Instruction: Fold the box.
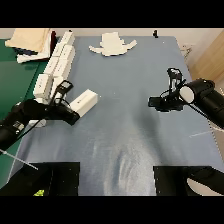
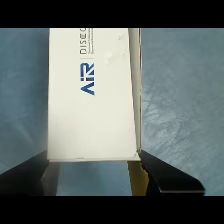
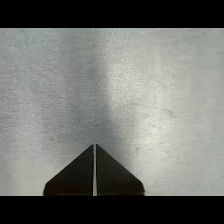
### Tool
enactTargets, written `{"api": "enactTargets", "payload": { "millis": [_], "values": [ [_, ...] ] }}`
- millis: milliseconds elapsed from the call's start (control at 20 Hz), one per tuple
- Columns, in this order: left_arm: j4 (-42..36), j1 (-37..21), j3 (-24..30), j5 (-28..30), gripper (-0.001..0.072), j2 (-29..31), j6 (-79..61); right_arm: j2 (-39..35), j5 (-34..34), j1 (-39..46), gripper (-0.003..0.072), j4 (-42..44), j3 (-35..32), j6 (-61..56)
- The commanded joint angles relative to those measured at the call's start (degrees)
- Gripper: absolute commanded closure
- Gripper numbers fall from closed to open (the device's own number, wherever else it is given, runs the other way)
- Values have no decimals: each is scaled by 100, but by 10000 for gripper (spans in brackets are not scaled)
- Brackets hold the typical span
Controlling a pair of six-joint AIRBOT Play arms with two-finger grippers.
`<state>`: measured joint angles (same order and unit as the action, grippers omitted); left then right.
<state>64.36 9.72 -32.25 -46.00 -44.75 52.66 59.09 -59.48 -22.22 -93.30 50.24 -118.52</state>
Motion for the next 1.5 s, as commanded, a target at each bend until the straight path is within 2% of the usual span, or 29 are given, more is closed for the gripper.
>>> {"api": "enactTargets", "payload": {
  "millis": [0, 300, 600, 800, 950, 1050, 1450],
  "values": [
    [433, -734, -4, -793, 258, 435, 1078, 2, 20, 2, 657, -140, 4, 13],
    [1453, -1189, 11, -1873, 257, 1200, 2389, 0, 24, 2, 657, -146, 4, 162],
    [1456, -1231, 531, -1976, 257, 1624, 2817, 0, 138, 2, 658, -146, 4, 234],
    [1360, -1231, 979, -1130, 258, 1617, 2833, 0, 160, 2, 658, -146, 4, 264],
    [1366, -1231, 1032, -133, 258, 1615, 2815, 0, 155, 2, 658, -142, 4, 264],
    [1366, -1231, 1043, 332, 257, 1530, 2817, 0, 153, 2, 657, -142, 4, 262],
    [1381, -1231, 1043, 817, 258, 179, 2789, 0, 149, 2, 657, -52, 4, 264]
  ]
}}
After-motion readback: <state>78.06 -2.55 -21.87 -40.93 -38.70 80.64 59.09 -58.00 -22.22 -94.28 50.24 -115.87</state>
